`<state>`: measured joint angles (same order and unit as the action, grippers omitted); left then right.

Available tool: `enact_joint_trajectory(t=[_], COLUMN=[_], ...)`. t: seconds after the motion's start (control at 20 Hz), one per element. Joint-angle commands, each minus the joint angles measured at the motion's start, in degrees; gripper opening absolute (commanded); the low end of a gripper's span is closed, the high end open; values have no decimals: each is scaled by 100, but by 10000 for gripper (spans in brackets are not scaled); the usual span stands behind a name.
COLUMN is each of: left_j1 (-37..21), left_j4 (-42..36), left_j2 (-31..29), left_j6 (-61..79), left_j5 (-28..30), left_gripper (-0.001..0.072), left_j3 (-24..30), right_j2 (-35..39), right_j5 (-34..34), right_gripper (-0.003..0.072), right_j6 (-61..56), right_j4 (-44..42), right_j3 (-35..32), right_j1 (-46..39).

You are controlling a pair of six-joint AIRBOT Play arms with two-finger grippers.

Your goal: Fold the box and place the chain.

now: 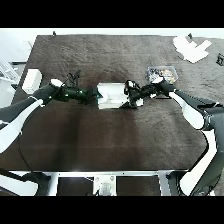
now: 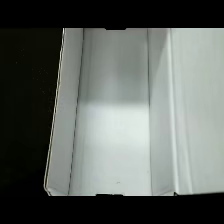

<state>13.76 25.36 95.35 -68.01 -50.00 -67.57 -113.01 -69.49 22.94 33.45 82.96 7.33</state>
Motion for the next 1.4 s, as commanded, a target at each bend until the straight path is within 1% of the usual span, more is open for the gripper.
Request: enact_joint_trajectory(t=[0.0,0.25,0.8,1.05,1.35], left_j1=[31,166,616,804,931], left_j4=[260,1029,2542,3449,3812], left_j2=[-2,-2,4,7,13], left_j6=[-229,-824,-2155,-3097,-3606], left_j5=[72,59,94,-116,-153], left_gripper=[460,460,460,459,459], left_j3=[-85,-240,-782,-1023,-1075], right_j2=[0,0,0,0,0], right_j5=[0,0,-2,0,0], right_gripper=[592,592,592,592,592], right_j6=[0,0,0,0,0], right_j4=[4,4,4,4,4], right_j3=[-2,-2,-2,-2,-2], right_j1=[-4,-4,-4,-4,-4])
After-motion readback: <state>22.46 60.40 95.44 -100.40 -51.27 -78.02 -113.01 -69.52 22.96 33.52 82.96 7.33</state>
